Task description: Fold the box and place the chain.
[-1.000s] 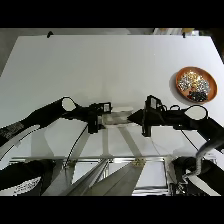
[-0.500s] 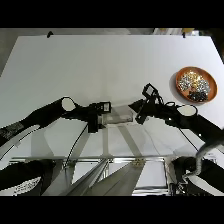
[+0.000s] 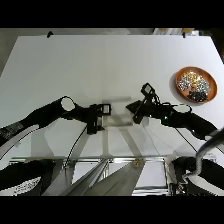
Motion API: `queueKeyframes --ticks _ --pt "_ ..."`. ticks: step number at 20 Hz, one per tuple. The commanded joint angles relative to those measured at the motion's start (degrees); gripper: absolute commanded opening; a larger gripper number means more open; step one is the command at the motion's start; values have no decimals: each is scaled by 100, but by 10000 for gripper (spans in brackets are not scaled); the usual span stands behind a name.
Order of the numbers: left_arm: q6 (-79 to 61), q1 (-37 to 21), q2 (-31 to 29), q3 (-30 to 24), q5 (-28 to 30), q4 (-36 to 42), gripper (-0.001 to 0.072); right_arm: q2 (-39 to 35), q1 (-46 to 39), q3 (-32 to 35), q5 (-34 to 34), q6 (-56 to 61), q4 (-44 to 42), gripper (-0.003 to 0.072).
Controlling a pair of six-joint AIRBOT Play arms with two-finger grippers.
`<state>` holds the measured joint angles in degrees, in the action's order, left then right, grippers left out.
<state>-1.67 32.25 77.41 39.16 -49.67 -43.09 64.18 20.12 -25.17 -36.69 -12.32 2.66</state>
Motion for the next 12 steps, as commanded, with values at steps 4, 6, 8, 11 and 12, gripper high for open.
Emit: queueKeyframes --ticks 4,6,8,11,12 --pt "-348 0 2 2 -352 20 6 -1185 -2 -7 -726 1528 2463 19" --pt "-345 -2 2 2 -258 20 8 -1244 0 -7 -673 1552 2599 19" --pt "-348 -2 2 2 -129 109 10 -1150 0 -4 -382 1554 2509 19" --pt "-365 -2 15 2 251 479 71 -699 0 -4 149 1550 2116 19" --pt "-404 0 37 2 321 549 107 -487 0 -7 190 1550 2085 19"
